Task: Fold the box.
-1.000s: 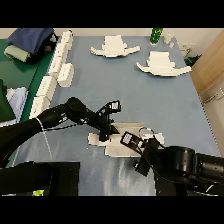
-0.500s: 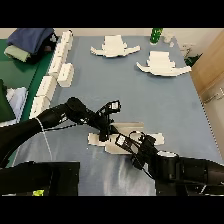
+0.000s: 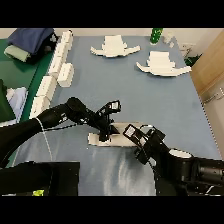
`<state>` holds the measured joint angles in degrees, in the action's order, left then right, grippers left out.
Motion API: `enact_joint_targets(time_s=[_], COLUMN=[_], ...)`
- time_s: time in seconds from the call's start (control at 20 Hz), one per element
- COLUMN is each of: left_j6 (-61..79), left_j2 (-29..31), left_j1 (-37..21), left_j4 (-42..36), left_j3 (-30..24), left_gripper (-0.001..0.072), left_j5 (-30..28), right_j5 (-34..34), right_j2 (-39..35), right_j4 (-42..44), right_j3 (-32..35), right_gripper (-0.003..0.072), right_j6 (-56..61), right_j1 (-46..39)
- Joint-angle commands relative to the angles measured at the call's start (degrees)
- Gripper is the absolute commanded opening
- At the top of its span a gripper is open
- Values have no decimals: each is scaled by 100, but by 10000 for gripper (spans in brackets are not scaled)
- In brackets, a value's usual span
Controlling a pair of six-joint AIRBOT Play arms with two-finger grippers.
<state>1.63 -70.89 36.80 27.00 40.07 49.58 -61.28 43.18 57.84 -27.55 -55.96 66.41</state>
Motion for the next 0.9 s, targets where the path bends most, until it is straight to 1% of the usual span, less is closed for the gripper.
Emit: enact_joint_targets(time_s=[0.0,0.1,0.2,0.4,0.5,0.55,0.65,0.85], left_j6=[2,2,2,2,2,2,2,2], left_j2=[0,0,0,0,0,0,0,0], left_j1=[0,0,0,0,2,0,0,0], left_j4=[0,0,0,0,0,0,0,0], left_j3=[-2,-2,-2,-2,-2,-2,-2,-2], left_gripper=[14,14,14,14,14,14,14,14], left_j5=[-2,0,-2,-2,0,-2,-4,-2], right_j5=[358,798,1104,1150,1152,1150,1126,1040], right_j2=[-120,-179,-284,-509,-466,-382,-164,-76], right_j4=[337,901,1665,3335,4105,4406,4774,4736], right_j3=[114,153,153,142,142,142,142,142], right_gripper=[720,720,720,720,720,720,720,719], right_j6=[-396,-1419,-2826,-5591,-6933,-7366,-7698,-7698], right_j1=[-343,-907,-1674,-3091,-3630,-3827,-4089,-4111])
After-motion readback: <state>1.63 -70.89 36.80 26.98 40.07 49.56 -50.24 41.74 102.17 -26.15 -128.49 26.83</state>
